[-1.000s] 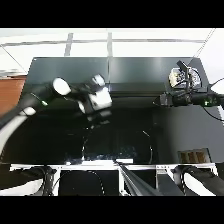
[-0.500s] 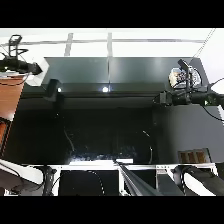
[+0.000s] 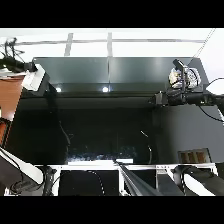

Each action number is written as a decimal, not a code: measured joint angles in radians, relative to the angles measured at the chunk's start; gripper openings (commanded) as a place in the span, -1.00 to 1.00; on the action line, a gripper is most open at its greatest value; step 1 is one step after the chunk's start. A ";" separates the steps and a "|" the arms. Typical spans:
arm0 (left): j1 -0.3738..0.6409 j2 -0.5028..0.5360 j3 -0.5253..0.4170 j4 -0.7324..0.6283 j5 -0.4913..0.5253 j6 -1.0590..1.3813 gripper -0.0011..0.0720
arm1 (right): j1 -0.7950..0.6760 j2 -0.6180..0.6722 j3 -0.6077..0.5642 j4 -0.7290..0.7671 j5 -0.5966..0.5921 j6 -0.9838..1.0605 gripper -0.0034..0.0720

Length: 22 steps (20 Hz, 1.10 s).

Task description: Fold the box and place the chain.

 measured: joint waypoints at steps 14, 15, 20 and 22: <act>-0.315 0.866 -0.892 -0.045 0.188 -0.240 -0.89 | 0.002 0.008 -0.096 -0.201 -0.442 0.002 -0.87; -0.330 0.941 -1.010 -0.045 0.246 -0.240 -0.89 | -0.003 0.008 -0.110 -0.216 -0.500 0.002 -0.87; -0.354 1.169 -1.340 -0.044 0.370 -0.232 -0.89 | -0.021 0.008 -0.140 -0.253 -0.631 0.001 -0.87; -0.357 1.198 -1.380 -0.048 0.374 -0.232 -0.89 | -0.023 0.008 -0.143 -0.258 -0.650 0.001 -0.87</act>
